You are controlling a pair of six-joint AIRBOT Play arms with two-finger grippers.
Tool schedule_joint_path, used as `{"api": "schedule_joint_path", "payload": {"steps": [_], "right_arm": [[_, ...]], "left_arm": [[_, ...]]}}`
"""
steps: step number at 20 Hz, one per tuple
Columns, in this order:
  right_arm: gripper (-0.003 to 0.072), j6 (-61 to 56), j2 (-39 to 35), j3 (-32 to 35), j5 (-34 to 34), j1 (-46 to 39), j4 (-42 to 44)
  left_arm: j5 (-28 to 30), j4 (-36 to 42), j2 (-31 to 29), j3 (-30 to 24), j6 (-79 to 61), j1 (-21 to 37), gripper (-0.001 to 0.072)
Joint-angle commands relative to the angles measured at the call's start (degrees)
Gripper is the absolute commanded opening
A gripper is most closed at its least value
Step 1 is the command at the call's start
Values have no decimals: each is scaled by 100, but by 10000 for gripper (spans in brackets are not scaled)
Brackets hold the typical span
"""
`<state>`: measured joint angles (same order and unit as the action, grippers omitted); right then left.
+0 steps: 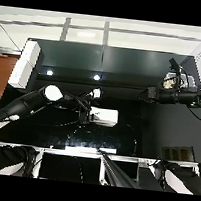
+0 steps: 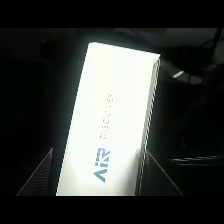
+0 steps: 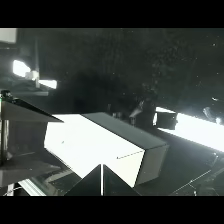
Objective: Fold the box and place the chain.
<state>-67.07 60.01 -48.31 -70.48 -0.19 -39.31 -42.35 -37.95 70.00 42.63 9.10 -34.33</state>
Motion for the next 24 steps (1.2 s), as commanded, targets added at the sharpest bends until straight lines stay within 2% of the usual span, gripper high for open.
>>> {"api": "schedule_joint_path", "payload": {"steps": [1,4,11,16,24], "right_arm": [[26,0,0,0,4,2,-39],[25,-2,-2,0,15,2,-39],[26,0,-2,0,20,2,-39],[26,0,0,2,22,7,-42],[26,0,0,2,26,7,-42]], "left_arm": [[72,114,98,83,-315,-70,707],[76,129,146,85,-741,-140,707],[-46,275,452,151,-739,-282,706],[186,306,590,190,-743,-280,707],[157,236,772,190,-741,-282,707]]}}
